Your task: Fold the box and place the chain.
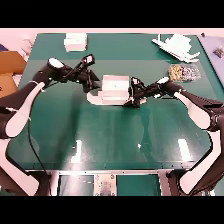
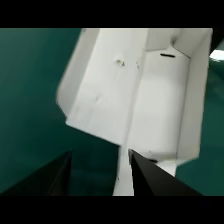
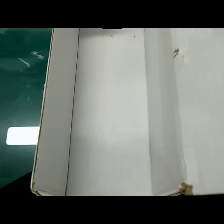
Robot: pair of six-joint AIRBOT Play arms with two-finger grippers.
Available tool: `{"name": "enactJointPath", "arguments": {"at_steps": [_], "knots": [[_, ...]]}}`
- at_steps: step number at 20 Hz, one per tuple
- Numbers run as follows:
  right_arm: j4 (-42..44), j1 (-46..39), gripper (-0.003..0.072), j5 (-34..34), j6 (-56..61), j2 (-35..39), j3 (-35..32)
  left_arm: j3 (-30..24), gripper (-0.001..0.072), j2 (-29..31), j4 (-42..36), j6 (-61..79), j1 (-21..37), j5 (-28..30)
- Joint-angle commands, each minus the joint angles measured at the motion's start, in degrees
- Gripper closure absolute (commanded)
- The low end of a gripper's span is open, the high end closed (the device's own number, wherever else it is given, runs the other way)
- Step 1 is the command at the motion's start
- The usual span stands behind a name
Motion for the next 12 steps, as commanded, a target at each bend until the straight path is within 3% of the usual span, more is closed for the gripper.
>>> {"name": "enactJointPath", "arguments": {"at_steps": [1,12], "knots": [[0.0,0.0,0.0064,0.0,0.0,0.0,0.0,0.0,0.0282,0.9,8.1,-3.7,2.4,-9.5],[0.0,0.0,0.0064,0.0,0.0,0.0,0.0,-0.4,0.0281,-1.7,7.8,1.0,1.8,-5.5]]}}
